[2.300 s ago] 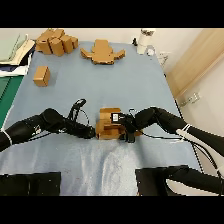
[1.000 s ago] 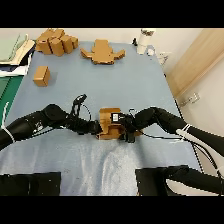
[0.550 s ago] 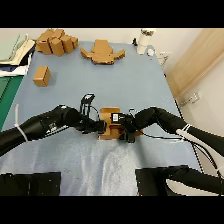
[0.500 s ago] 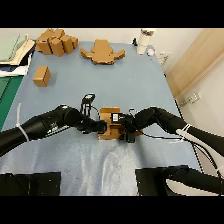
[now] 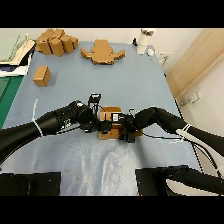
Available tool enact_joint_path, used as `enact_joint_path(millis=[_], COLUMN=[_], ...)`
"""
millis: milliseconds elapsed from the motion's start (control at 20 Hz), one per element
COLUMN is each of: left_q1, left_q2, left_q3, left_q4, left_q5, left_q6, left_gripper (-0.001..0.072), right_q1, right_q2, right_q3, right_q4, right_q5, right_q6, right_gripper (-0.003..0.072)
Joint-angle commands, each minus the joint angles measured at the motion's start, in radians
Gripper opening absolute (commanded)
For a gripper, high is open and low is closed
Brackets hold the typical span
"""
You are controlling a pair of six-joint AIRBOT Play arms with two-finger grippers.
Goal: Fold the box.
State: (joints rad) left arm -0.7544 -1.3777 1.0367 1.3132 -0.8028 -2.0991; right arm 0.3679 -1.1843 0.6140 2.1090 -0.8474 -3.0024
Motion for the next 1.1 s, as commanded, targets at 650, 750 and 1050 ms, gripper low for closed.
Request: enact_joint_path(millis=[650,750,1050], left_q1=[-0.030,-0.043,-0.063], left_q2=[-0.052,-0.069,-0.134], left_q3=[0.099,0.099,0.142], left_q4=[0.063,0.066,0.080], left_q5=[-0.161,-0.127,-0.124], left_q6=[-0.076,-0.100,-0.113], left_gripper=[0.0544,0.0544,0.0544], right_q1=[0.000,0.000,0.000], right_q2=[-0.001,-0.001,-0.001], right_q3=[0.000,0.000,0.000], right_q4=[0.000,0.000,0.000], right_q5=[0.000,0.000,0.000], right_q6=[0.000,0.000,0.000], right_gripper=[0.0504,0.0504,0.0504])
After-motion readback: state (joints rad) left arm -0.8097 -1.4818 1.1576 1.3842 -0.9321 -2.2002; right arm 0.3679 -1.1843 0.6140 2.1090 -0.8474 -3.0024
